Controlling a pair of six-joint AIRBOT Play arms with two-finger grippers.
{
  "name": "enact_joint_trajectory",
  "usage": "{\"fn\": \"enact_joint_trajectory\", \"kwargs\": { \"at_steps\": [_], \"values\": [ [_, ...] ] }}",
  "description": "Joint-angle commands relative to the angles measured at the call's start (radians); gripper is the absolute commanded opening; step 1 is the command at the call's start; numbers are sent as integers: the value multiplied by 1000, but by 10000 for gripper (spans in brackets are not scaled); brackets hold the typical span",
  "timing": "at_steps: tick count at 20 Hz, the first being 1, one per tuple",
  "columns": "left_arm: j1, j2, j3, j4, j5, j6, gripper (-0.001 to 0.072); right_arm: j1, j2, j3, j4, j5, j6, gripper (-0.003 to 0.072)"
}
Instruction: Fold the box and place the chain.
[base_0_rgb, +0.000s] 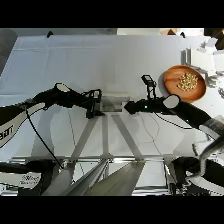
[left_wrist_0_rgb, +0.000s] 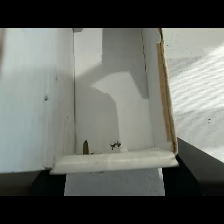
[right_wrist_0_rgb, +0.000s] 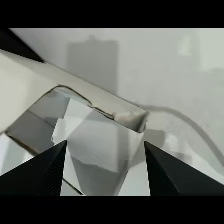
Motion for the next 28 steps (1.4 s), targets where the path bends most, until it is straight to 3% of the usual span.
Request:
{"fn": "enact_joint_trajectory", "kwargs": {
  "at_steps": [1,4,14,21,24,26,28],
  "values": [
    [0,0,0,0,0,1,210,57,0,49,-353,-12,343,522],
    [0,0,0,0,0,1,210,100,-5,85,-467,5,493,519],
    [0,0,0,0,0,1,210,167,-40,158,-483,55,643,520],
    [0,0,0,0,0,1,210,167,-80,158,-726,104,890,515],
    [0,0,0,0,0,1,210,167,-85,160,-786,102,985,455],
    [0,0,0,0,0,0,210,176,-85,178,-786,103,983,488],
    [0,0,0,0,0,0,210,188,-86,206,-786,106,979,602]
  ]
}}
